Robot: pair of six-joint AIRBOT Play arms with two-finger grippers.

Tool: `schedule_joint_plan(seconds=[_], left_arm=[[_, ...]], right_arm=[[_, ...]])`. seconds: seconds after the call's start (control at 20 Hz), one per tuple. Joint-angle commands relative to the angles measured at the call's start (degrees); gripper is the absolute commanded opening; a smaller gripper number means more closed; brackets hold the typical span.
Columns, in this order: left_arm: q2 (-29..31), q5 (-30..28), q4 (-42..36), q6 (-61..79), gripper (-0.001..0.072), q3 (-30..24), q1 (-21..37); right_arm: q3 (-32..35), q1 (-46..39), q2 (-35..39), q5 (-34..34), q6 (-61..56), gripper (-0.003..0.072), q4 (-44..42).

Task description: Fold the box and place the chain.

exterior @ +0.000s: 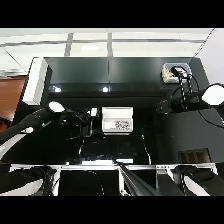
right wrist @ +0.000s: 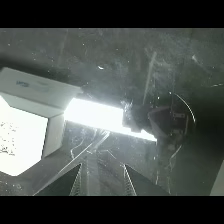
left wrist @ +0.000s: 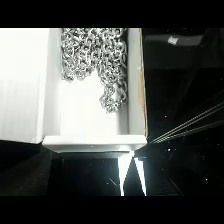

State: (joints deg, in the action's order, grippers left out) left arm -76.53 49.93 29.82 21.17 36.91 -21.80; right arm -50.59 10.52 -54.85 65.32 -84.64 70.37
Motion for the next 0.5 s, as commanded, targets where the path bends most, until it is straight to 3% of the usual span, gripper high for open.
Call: schedule_joint_plan(seconds=[0.0,0.45], left_arm=[[-0.1,-1.1,-2.5,-0.5,0.0711,0.1,-1.1],[-0.4,-4.5,-2.6,-0.7,0.0711,0.5,-3.8]], right_arm=[[0.0,0.0,-0.1,-0.5,0.0,0.0316,0.0],[1.1,3.8,-3.4,-9.2,0.0,0.0316,-4.5]])
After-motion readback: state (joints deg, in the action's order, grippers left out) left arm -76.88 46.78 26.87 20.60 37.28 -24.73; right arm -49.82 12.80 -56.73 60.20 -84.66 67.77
